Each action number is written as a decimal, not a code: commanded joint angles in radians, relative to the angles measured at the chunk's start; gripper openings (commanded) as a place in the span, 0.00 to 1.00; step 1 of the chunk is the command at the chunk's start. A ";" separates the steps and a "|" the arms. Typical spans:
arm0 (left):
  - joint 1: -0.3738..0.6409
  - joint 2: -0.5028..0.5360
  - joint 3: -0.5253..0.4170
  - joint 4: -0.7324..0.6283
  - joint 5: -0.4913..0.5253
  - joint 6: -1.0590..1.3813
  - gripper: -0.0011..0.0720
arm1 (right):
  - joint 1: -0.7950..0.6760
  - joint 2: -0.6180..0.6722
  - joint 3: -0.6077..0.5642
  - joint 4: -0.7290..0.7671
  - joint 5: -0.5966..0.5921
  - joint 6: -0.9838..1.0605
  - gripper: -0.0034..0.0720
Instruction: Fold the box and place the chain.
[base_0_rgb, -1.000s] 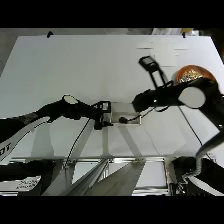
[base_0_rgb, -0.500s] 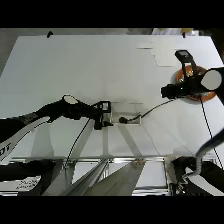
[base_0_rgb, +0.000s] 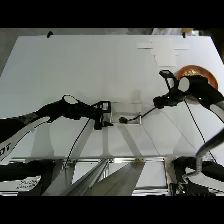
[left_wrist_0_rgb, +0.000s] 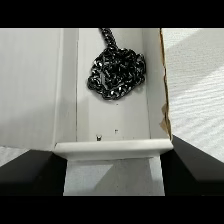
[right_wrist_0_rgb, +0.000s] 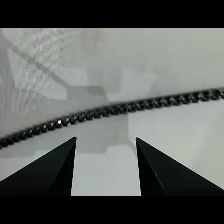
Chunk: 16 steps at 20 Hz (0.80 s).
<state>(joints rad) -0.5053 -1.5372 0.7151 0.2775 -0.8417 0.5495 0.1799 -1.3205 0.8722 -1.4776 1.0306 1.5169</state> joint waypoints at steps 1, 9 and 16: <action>0.001 0.000 0.000 0.000 0.000 0.000 0.05 | 0.044 -0.059 -0.003 0.001 -0.049 0.032 0.54; 0.001 0.000 0.000 0.000 0.000 0.000 0.05 | 0.065 -0.076 -0.003 -0.009 -0.078 0.116 0.41; 0.001 0.000 0.000 0.000 0.000 0.000 0.05 | 0.065 -0.080 -0.003 -0.014 -0.034 0.132 0.25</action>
<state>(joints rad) -0.5053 -1.5372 0.7151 0.2775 -0.8417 0.5495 0.2440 -1.3991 0.8700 -1.4940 0.9718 1.6424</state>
